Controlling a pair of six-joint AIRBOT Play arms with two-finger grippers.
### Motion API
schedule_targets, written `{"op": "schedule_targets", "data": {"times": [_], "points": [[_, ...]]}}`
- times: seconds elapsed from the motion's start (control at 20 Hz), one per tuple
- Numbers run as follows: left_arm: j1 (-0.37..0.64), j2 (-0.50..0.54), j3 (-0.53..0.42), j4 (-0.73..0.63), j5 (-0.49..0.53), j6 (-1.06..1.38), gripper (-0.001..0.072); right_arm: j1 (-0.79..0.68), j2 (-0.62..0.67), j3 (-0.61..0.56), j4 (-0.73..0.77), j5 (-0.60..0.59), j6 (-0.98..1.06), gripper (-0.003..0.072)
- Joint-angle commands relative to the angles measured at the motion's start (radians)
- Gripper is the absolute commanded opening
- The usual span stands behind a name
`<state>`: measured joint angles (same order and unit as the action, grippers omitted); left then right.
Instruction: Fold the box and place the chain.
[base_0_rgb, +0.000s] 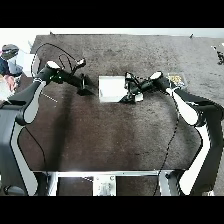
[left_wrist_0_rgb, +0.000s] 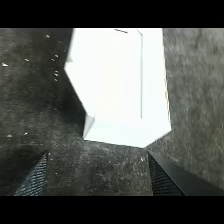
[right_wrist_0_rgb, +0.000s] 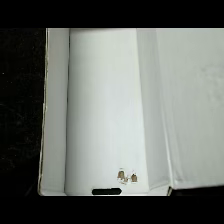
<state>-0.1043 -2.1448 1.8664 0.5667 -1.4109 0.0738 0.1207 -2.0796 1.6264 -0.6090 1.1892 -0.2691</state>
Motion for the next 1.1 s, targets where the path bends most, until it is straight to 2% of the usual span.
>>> {"op": "schedule_targets", "data": {"times": [0.0, 0.5, 0.65, 1.05], "points": [[-0.007, -0.022, -0.001, -0.014, -0.044, 0.122, 0.072, 0.001, 0.0, 0.0, 0.0, 0.0, 0.0, 0.0439], [-0.048, -0.05, -0.001, -0.023, 0.007, 0.196, 0.072, 0.001, 0.001, 0.0, 0.0, 0.0, 0.0, 0.0439], [-0.051, -0.05, -0.001, -0.063, 0.007, 0.196, 0.072, 0.001, 0.0, 0.0, 0.0, 0.0, 0.0, 0.0439], [-0.074, -0.051, -0.001, -0.04, 0.004, 0.185, 0.072, 0.001, 0.001, 0.0, 0.0, 0.0, 0.0, 0.0439]]}}
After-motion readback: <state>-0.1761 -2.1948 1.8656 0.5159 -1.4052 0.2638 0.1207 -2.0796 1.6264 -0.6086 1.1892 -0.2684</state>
